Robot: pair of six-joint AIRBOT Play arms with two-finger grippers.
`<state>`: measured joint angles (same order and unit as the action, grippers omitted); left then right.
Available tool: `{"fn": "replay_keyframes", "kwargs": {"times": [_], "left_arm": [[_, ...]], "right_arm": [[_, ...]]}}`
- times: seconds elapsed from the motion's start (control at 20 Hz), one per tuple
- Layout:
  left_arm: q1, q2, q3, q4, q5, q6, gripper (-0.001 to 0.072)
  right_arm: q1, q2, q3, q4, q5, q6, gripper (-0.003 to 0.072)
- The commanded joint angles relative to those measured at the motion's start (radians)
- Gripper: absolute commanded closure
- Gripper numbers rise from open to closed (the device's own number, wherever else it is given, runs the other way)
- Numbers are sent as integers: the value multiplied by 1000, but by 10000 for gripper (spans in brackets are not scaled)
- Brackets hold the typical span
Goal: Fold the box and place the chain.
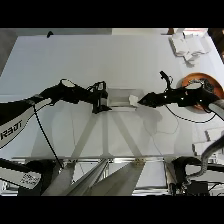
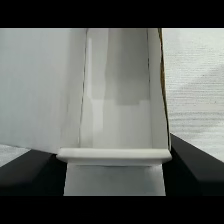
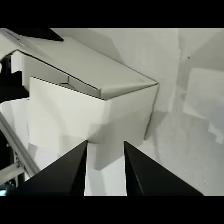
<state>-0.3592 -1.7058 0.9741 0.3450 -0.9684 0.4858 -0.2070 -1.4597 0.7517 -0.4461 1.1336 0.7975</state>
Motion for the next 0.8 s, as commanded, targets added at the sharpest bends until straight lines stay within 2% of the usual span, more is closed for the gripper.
{"fn": "replay_keyframes", "kwargs": {"times": [0.0,0.1,0.15,0.2,0.4,0.6,0.75], "left_arm": [[0,0,0,0,0,0,355],[0,0,0,0,0,0,355],[0,0,0,0,0,0,355],[0,0,0,0,0,0,355],[0,0,0,0,0,0,355],[0,0,0,0,0,0,355],[0,0,0,0,0,0,355]], "right_arm": [[25,-1,0,39,5,-48,427],[52,-1,0,39,-36,-49,368],[63,-1,0,33,-63,-49,299],[71,0,0,33,-81,-49,282],[112,37,1,12,-172,-48,282],[179,96,2,-153,-327,-35,281],[227,109,2,-164,-353,-31,281]]}}
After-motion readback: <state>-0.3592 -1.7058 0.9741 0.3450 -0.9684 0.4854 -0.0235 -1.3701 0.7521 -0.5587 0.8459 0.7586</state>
